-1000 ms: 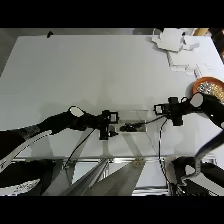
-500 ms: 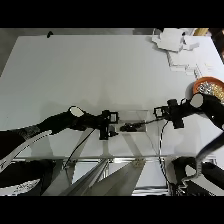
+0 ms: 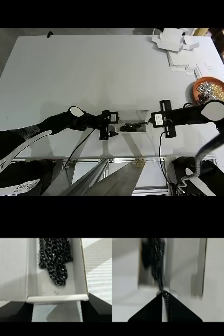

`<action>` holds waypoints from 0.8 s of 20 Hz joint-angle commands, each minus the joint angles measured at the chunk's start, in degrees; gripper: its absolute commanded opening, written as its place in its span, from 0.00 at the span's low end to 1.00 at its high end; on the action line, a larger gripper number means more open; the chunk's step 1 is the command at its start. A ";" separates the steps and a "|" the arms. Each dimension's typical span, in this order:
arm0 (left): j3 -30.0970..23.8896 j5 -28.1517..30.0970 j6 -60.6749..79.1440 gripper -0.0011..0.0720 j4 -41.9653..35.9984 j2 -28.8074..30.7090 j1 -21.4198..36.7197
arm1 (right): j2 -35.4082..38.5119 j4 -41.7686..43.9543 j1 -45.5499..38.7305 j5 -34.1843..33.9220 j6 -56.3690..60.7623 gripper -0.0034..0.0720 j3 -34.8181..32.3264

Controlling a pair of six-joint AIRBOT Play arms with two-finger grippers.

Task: Fold the box and place the chain.

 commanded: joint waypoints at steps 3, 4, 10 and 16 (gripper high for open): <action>-0.02 0.02 0.00 0.39 0.02 0.04 0.02 | -0.66 10.67 12.61 -11.52 0.31 0.08 -0.02; -0.02 0.00 0.00 0.39 0.02 0.04 0.02 | -1.79 10.67 14.38 -14.03 0.33 0.08 -0.02; -0.02 0.02 0.00 0.39 0.02 0.04 0.02 | -11.41 9.73 16.59 -17.11 1.40 0.08 0.00; -0.02 0.02 0.00 0.39 0.02 0.04 0.02 | -3.89 -1.75 15.47 -13.84 4.24 0.40 0.09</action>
